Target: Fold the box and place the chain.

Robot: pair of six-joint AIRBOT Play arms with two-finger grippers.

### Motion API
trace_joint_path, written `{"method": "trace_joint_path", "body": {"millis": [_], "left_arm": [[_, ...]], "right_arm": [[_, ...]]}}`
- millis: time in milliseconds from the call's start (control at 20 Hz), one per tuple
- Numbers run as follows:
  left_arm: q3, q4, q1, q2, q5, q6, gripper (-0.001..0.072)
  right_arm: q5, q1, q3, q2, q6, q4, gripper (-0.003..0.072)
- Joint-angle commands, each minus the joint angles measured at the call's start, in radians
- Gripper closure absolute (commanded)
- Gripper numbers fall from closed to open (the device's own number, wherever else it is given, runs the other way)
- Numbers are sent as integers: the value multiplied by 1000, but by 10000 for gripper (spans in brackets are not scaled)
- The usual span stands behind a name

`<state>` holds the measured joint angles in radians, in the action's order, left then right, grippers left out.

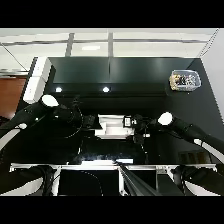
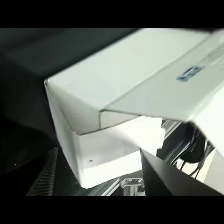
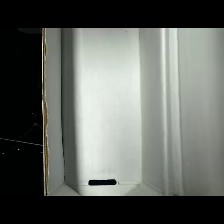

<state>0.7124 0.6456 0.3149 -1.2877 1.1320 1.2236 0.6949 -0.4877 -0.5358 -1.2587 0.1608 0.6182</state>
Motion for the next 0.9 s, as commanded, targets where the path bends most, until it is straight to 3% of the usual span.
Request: {"method": "trace_joint_path", "body": {"millis": [0,200,450,850], "left_arm": [[18,0,24,6,-13,35,133],[53,18,88,6,-28,92,136],[84,212,166,6,-74,266,151],[84,282,248,-2,-199,445,151]], "right_arm": [[0,1,0,1,0,0,506],[0,1,0,1,0,0,506],[0,1,0,1,0,0,505],[0,1,0,1,0,0,506]]}}
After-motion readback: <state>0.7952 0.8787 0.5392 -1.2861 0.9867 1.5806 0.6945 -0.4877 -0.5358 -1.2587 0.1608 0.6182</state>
